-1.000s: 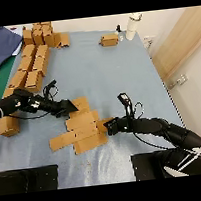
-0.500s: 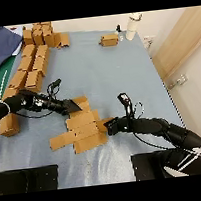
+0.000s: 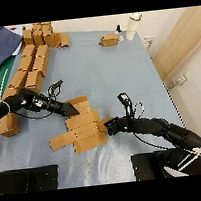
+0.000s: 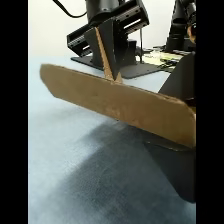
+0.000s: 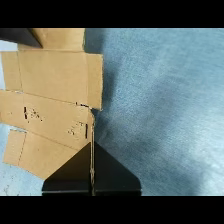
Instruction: Fold the box.
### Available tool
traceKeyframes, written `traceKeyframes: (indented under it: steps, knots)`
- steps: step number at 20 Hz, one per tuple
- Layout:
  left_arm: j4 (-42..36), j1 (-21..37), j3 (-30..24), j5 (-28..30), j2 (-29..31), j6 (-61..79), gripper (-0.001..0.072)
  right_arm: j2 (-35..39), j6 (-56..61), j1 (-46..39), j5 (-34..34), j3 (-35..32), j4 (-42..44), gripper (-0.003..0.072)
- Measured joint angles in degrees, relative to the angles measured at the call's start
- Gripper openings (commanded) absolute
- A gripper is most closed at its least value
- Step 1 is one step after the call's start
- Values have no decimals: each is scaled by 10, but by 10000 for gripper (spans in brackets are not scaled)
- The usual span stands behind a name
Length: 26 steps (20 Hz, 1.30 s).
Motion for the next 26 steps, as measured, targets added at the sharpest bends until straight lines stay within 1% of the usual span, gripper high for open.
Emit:
traceKeyframes:
  steps: [5,6,7,10,11,12,13,14,15,16,18,21,24,25,26]
  knots:
    - [4,0,12,3,0,8,235,0,4,0,0,0,0,2]
    - [3,0,13,3,-1,10,159,0,4,0,0,0,0,2]
    - [5,0,14,2,-2,12,105,0,4,0,0,0,0,2]
    - [5,0,15,-7,-3,20,101,0,5,0,0,0,-1,1]
    - [5,0,15,-10,-3,24,33,0,7,0,0,0,-1,2]
    - [5,0,15,-12,-3,28,11,0,10,0,0,0,-1,2]
    - [6,0,15,-15,-3,31,11,0,12,0,0,0,-1,4]
    - [5,0,15,-17,-3,35,11,0,16,0,0,0,-1,42]
    - [5,0,16,-21,-3,39,11,0,20,-1,0,0,-3,198]
    - [5,-1,16,-26,-2,42,11,0,22,-4,5,0,-8,256]
    - [4,-8,19,-31,3,52,11,2,34,-24,6,5,-24,290]
    - [4,-42,21,-17,33,82,11,16,85,-89,-19,29,-44,297]
    - [-10,-102,19,25,91,121,11,45,153,-185,-83,76,-96,295]
    - [-31,-121,16,36,112,140,10,56,181,-217,-108,92,-118,283]
    - [-63,-139,12,45,132,166,10,68,209,-250,-134,109,-143,215]
